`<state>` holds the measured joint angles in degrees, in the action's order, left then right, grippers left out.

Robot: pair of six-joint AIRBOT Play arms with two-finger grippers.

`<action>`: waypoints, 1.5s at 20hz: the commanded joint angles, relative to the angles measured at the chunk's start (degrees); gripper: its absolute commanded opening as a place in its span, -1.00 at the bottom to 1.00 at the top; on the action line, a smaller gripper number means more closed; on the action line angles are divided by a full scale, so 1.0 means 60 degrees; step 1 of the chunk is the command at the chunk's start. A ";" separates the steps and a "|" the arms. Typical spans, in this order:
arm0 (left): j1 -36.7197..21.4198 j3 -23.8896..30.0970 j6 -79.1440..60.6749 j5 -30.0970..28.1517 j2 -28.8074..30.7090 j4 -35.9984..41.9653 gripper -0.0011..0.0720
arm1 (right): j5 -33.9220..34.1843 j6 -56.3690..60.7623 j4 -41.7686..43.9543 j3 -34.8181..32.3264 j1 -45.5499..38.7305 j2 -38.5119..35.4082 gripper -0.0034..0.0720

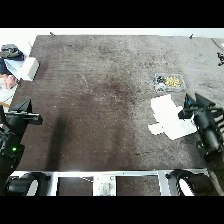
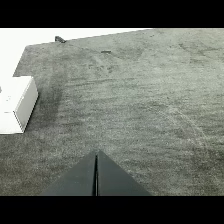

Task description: Fold the box and place the chain.

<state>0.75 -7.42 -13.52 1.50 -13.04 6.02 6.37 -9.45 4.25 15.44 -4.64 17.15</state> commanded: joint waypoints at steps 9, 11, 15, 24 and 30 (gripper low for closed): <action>0.0004 0.0007 0.0000 -0.0004 0.0007 -0.0004 -0.94 | -0.9559 0.5315 -0.5009 0.6240 -0.6448 0.8040 0.07; 0.0004 0.0007 0.0000 -0.0004 0.0007 -0.0004 -0.94 | -1.0626 0.6732 -0.6867 0.7406 -0.7311 0.8739 0.07; 0.0004 0.0007 0.0000 -0.0004 0.0007 -0.0004 -0.94 | -1.2910 0.7836 -0.9049 0.9719 -0.7930 1.0400 0.07; 0.0004 0.0007 0.0000 -0.0004 0.0007 -0.0004 -0.94 | -1.4925 0.8612 -1.2324 1.1744 -0.7909 1.2845 0.56; 0.0004 0.0007 0.0000 -0.0004 0.0007 -0.0004 -0.94 | -1.5140 0.8568 -1.2713 1.1741 -0.7781 1.3318 0.51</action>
